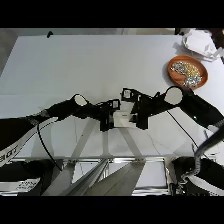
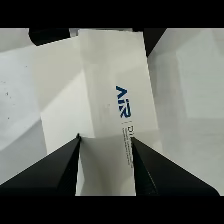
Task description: Fold the box and place the chain.
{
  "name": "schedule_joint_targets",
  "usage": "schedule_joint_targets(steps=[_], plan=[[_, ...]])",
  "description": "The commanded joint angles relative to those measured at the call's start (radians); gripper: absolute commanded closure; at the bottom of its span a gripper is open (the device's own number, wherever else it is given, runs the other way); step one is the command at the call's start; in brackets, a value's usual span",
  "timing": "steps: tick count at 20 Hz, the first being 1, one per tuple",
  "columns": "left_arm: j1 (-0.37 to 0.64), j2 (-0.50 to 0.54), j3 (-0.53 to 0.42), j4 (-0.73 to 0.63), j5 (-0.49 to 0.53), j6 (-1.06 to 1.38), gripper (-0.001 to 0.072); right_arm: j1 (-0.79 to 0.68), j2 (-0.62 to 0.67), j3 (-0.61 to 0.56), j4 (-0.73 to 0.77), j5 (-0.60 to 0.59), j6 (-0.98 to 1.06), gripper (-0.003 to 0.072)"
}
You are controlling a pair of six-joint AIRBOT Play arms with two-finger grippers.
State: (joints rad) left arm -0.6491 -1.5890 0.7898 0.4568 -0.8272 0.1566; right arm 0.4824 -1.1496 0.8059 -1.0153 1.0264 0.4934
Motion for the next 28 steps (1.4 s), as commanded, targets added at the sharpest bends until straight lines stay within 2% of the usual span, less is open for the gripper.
schedule_joint_targets(steps=[1,7,19,23,28], plan=[[-0.001,0.001,0.000,0.000,0.000,0.000,0.0300,0.001,0.000,-0.024,0.000,-0.021,0.001,0.0355],[-0.001,0.001,0.000,0.000,0.000,0.000,0.0300,0.000,0.000,-0.031,0.000,-0.080,0.000,0.0436],[-0.001,0.001,0.000,0.000,0.000,0.000,0.0300,0.000,0.006,-0.031,-0.002,-0.079,-0.001,0.0450],[-0.001,0.001,0.000,0.000,0.000,0.000,0.0300,0.000,0.059,-0.031,-0.020,-0.114,-0.001,0.0450],[-0.001,0.001,0.000,0.000,0.000,0.000,0.0300,0.000,0.053,-0.032,-0.023,-0.122,0.000,0.0450]])
